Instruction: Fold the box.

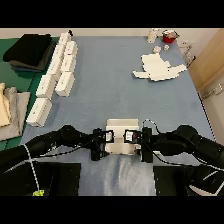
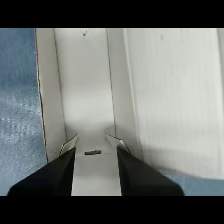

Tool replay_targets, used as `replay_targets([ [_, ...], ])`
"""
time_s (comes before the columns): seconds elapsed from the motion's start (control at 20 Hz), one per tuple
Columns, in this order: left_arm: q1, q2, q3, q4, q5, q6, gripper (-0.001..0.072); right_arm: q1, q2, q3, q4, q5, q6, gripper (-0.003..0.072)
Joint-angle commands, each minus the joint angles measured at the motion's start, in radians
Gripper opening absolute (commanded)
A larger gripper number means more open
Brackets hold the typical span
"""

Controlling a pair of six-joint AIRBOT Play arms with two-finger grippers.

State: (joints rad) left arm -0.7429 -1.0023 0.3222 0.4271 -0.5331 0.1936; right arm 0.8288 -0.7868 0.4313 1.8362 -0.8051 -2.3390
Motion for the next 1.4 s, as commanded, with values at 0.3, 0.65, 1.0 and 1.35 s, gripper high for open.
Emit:
replay_targets([
  [0.3, 0.001, 0.000, 0.000, -0.001, 0.000, 0.000, 0.0458, 0.001, -0.056, 0.000, 0.028, 0.050, 0.000, 0.0592],
  [0.65, 0.001, 0.000, 0.000, 0.000, 0.000, 0.000, 0.0458, 0.000, -0.056, 0.000, -0.008, 0.036, 0.021, 0.0592],
  [1.0, 0.001, 0.000, 0.000, 0.000, 0.000, 0.000, 0.0458, 0.000, -0.053, 0.062, -0.101, -0.253, 0.285, 0.0204],
  [1.35, 0.001, 0.000, 0.000, -0.001, 0.000, 0.000, 0.0458, -0.089, 0.010, 0.132, -0.507, -0.506, 0.976, 0.0006],
])
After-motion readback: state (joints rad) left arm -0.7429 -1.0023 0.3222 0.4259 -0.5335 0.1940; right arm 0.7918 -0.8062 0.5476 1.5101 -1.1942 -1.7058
